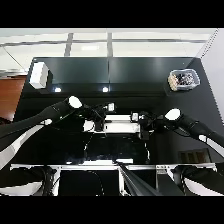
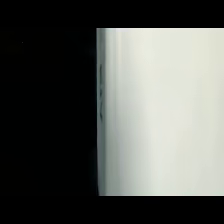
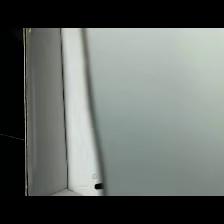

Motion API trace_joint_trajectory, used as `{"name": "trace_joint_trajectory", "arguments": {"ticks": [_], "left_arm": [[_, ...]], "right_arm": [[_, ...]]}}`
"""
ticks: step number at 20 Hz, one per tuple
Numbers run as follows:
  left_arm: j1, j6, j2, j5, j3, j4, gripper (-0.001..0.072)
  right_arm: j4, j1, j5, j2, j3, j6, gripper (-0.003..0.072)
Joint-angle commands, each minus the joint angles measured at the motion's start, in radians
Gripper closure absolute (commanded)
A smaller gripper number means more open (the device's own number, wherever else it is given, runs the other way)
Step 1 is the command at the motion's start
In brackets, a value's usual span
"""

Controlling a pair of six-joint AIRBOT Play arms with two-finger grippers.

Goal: Fold the box and place the chain.

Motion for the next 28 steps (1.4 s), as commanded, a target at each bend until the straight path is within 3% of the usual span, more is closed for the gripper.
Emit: {"name": "trace_joint_trajectory", "arguments": {"ticks": [1,5,8,11,13,18,19,20,21,22,25,28], "left_arm": [[0.000,0.000,0.000,0.002,0.000,0.000,0.0681],[0.000,0.000,0.000,0.003,0.000,0.000,0.0681],[0.000,0.000,0.000,0.002,0.000,0.000,0.0681],[0.000,0.000,0.000,0.003,0.000,0.000,0.0681],[0.000,-0.001,0.000,0.002,0.000,0.000,0.0681],[0.001,-0.006,0.005,-0.002,0.000,0.002,0.0676],[0.002,-0.029,0.016,-0.002,0.000,0.006,0.0563],[0.002,-0.043,0.033,-0.002,0.000,0.019,0.0289],[0.004,-0.089,0.055,-0.001,0.000,0.037,0.0122],[0.010,-0.153,0.085,-0.003,0.000,0.064,0.0007],[0.035,-0.399,0.222,-0.099,0.000,0.235,0.0002],[0.079,-0.727,0.341,-0.288,0.000,0.441,0.0028]], "right_arm": [[-0.044,0.001,-0.003,-0.002,-0.001,0.035,-0.0005],[-0.044,0.001,-0.004,-0.002,-0.002,0.035,-0.0003],[-0.044,0.001,-0.004,-0.002,-0.002,0.035,0.0135],[-0.044,0.001,-0.004,-0.002,-0.002,0.035,0.0137],[-0.044,0.001,-0.004,-0.002,-0.002,0.035,0.0274],[-0.044,0.001,-0.004,-0.002,-0.002,0.035,0.0276],[-0.044,0.001,-0.004,-0.002,-0.002,0.035,0.0309],[-0.044,0.001,0.000,-0.002,-0.002,0.034,0.0514],[-0.052,0.001,0.006,-0.002,-0.002,0.034,0.0630],[-0.053,0.001,0.011,-0.002,-0.002,0.031,0.0620],[-0.052,0.001,0.010,-0.002,-0.002,0.031,0.0620],[-0.055,0.001,0.010,-0.002,-0.002,0.031,0.0620]]}}
